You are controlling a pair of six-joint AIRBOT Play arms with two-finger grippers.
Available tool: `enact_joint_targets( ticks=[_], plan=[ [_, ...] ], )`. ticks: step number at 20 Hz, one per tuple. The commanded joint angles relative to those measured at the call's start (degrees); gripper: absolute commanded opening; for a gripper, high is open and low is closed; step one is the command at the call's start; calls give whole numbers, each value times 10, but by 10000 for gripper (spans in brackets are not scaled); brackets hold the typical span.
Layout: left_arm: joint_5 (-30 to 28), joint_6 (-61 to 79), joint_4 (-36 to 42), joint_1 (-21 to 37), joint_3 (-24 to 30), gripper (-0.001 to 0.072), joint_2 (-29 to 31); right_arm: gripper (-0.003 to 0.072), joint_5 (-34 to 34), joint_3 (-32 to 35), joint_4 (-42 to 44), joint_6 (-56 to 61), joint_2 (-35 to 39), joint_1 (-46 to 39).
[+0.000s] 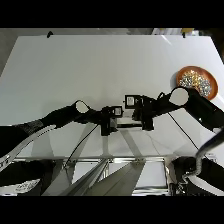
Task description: Fold the box and place the chain.
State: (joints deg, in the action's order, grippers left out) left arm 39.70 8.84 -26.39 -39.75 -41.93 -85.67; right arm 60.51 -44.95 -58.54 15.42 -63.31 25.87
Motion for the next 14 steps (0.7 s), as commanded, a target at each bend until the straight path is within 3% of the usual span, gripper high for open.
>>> enact_joint_targets(
  ticks=[1,8,11,14],
  plan=[
    [0,1,0,0,0,271,0,55,-14,13,-2,-5,0,0],
    [0,1,0,0,0,271,0,59,-19,23,4,-5,0,12],
    [0,1,0,0,0,271,0,207,7,23,11,-5,0,20],
    [0,1,0,0,0,271,0,241,33,22,19,-5,2,20]
  ],
)
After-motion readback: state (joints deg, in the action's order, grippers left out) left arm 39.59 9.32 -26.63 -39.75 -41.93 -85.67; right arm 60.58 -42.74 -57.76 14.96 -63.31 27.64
